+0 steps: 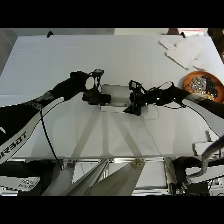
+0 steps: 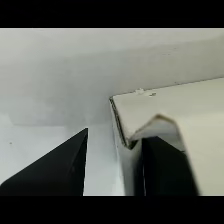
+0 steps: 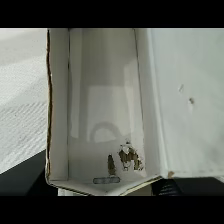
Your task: Fold the box and place the chain.
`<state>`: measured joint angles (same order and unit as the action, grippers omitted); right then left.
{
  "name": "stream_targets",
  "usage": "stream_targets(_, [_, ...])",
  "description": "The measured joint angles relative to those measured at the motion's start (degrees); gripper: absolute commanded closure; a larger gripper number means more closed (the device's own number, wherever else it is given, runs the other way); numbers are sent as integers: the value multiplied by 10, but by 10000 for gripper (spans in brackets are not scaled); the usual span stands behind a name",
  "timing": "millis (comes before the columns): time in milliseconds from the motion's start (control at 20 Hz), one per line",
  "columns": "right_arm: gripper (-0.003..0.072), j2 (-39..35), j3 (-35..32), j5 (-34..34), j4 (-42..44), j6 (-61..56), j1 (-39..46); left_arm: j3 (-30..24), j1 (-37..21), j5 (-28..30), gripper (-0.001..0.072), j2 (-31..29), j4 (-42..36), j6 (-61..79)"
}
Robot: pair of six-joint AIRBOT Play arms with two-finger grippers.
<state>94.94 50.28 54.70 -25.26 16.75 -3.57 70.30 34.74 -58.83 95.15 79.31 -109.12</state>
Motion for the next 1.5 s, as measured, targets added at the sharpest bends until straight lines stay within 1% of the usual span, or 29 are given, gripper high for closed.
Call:
stream_targets(50, [224, 0, 0, 0, 0, 0, 0, 0, 3, 3, 416, 3, 0, -7])
stream_targets(100, [224, 0, 0, 0, 0, 0, 0, 1, 5, 5, 553, 4, 2, -12])
stream_targets(150, [224, 0, 0, 0, 0, 0, 0, 1, 7, 9, 712, 5, 1, -18])
stream_targets(400, [224, 0, 0, 1, 1, -1, 0, 1, 14, 17, 709, 7, 7, -25])
stream_targets(450, [224, 0, 0, 1, 1, -1, 0, 1, 15, 18, 694, 8, 8, -25])
stream_targets(500, [224, 0, 0, 0, 0, 0, 0, 1, 16, 19, 613, 8, 9, -25])
stream_targets(550, [224, 0, 0, 0, -2, 2, 0, 1, 17, 22, 479, 8, 8, -24])
stream_targets(600, [224, 0, 0, -1, -3, 3, 0, 1, 17, 26, 376, 7, 4, -24])
stream_targets(650, [224, 0, 0, -1, -2, 3, 0, 1, 18, 29, 332, 6, 1, -24])
stream_targets(850, [224, 0, 0, -1, -1, 0, 0, 1, 15, 21, 327, -12, 9, -28])
stream_targets(900, [224, 0, 0, -1, 0, 0, 0, 1, 13, 17, 308, -19, 7, -28])
stream_targets(950, [224, 0, 0, -1, 0, 0, 0, 1, 10, 12, 308, -27, 9, -27])
stream_targets(1150, [224, 0, 0, -1, 0, 0, 0, 1, -3, -19, 308, -65, 11, -1])
stream_targets(1350, [224, 0, 0, 0, 0, 0, 0, 1, -29, -62, 307, -104, 10, 58])
stream_targets(1500, [224, 0, 0, 0, 0, 0, 0, 0, -58, -82, 307, -132, 8, 145])
